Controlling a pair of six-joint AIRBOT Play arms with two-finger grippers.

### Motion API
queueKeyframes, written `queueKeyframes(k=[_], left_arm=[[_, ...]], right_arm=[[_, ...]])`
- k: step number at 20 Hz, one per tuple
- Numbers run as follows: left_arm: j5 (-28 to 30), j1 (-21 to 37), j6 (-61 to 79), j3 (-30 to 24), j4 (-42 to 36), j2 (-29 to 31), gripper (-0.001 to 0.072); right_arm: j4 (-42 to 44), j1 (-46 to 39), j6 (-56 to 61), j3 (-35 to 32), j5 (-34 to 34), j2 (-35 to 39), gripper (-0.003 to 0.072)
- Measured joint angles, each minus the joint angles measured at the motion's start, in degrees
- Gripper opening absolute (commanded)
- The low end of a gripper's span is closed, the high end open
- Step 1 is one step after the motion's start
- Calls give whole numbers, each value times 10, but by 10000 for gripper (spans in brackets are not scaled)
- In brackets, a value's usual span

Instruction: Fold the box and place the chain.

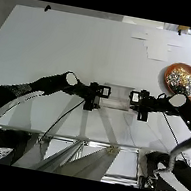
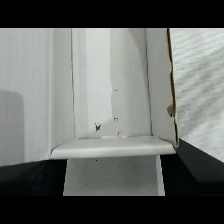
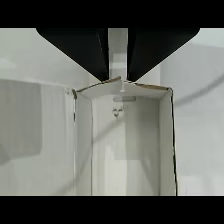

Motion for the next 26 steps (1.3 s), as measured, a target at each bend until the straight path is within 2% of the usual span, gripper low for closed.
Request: queueKeyframes(k=[3, 9, 14, 16, 18, 20, 22, 23, 26], left_arm=[[0, 0, 0, 0, 0, 0, 62], [0, 0, 0, 0, 0, 0, 62], [0, 0, -1, 0, 0, 0, 62], [0, 0, 0, 0, 0, 0, 62], [0, 0, 0, 0, 0, 0, 62], [0, 0, 0, 0, 0, 0, 62], [-1, 0, 1, 0, 0, 0, 62], [-1, 0, 1, 0, 0, 0, 62], [-1, 0, 0, 0, 0, 0, 62]], right_arm=[[15, -1, -5, -7, 5, -10, 110], [57, -1, -12, -27, -39, -17, 110], [103, -1, -42, -31, -43, -27, 114], [113, -1, -53, -32, -38, -31, 178], [121, 1, -63, -32, -35, -36, 350], [125, 9, -70, -32, -37, -43, 372], [126, 17, -74, -32, -38, -49, 512], [127, 19, -75, -32, -39, -50, 537], [127, 12, -75, -33, -37, -49, 529]])
